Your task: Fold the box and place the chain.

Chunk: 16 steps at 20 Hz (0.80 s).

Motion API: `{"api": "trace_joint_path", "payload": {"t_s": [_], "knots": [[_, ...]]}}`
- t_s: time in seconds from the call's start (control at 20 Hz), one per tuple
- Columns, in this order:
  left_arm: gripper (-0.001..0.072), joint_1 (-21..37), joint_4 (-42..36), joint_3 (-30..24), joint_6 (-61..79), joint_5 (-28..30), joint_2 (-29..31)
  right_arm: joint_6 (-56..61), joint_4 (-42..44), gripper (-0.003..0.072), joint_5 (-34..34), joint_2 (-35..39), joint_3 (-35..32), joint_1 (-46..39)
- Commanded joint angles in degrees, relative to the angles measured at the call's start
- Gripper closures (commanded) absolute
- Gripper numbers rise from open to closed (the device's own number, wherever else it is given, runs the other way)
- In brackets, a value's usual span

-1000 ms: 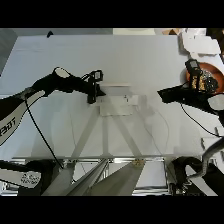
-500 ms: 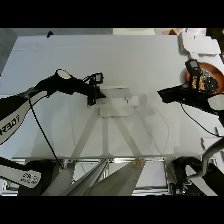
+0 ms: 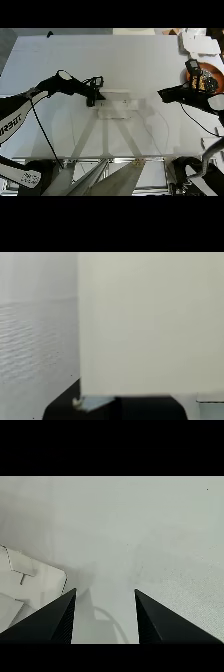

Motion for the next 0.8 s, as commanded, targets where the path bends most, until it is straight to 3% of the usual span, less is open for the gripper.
{"api": "trace_joint_path", "payload": {"t_s": [0.0,0.45,0.6,0.65,0.75], "knots": [[0.0704,0.02,2.29,-0.02,0.15,-0.11,-0.17,0.02,0.0,0.0289,0.0,0.02,0.07,-0.02],[0.0697,-0.04,2.27,-0.02,0.13,-0.13,-0.66,0.0,0.46,0.029,0.04,0.04,0.07,0.0],[0.0697,-0.04,2.25,-0.02,0.15,-0.13,-0.66,-0.9,2.34,0.0367,0.72,0.17,0.09,0.0],[0.0697,-0.04,2.27,-0.02,0.15,-0.13,-0.66,-3.91,3.78,0.035,2.45,0.37,0.2,0.0],[0.0697,-0.04,2.25,-0.02,0.15,-0.13,-0.66,-12.52,7.41,0.017,8.33,0.39,0.83,0.0]]}}
